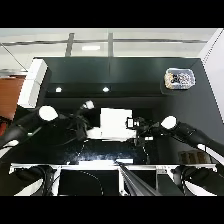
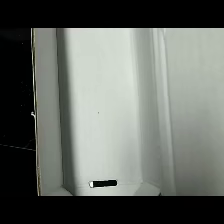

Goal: Fold the box and place the chain.

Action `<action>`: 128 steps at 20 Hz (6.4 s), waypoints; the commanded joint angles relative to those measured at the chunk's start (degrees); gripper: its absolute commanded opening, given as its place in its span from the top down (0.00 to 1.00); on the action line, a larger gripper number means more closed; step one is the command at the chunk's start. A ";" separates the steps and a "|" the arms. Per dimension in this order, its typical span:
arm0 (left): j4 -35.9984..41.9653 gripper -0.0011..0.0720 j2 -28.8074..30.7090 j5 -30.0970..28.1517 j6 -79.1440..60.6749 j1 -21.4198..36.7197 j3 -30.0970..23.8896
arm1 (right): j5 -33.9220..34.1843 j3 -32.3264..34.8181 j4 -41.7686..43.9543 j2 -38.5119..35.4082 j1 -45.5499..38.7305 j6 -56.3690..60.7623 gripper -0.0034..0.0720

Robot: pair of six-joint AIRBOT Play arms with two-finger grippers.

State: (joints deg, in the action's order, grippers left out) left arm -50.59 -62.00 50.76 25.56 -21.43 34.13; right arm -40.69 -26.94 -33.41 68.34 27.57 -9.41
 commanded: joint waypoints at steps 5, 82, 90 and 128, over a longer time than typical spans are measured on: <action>-3.82 0.94 6.56 12.90 32.02 28.35 -0.59 | -0.04 0.00 -0.04 0.02 0.04 -0.02 0.25; -34.58 0.35 -16.65 8.39 105.20 -29.07 20.55 | 0.87 0.00 0.13 0.02 0.07 0.76 0.25; -37.16 0.51 -18.40 9.68 107.16 -29.35 21.64 | 0.87 0.00 0.13 0.02 0.07 0.76 0.25; -37.16 0.50 -20.39 9.40 108.43 -29.22 22.23 | 0.87 0.00 0.13 0.02 0.07 0.76 0.25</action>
State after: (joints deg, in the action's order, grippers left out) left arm -87.77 -82.06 60.16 134.02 -50.65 56.31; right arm -39.79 -26.96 -33.30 68.34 27.62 -8.69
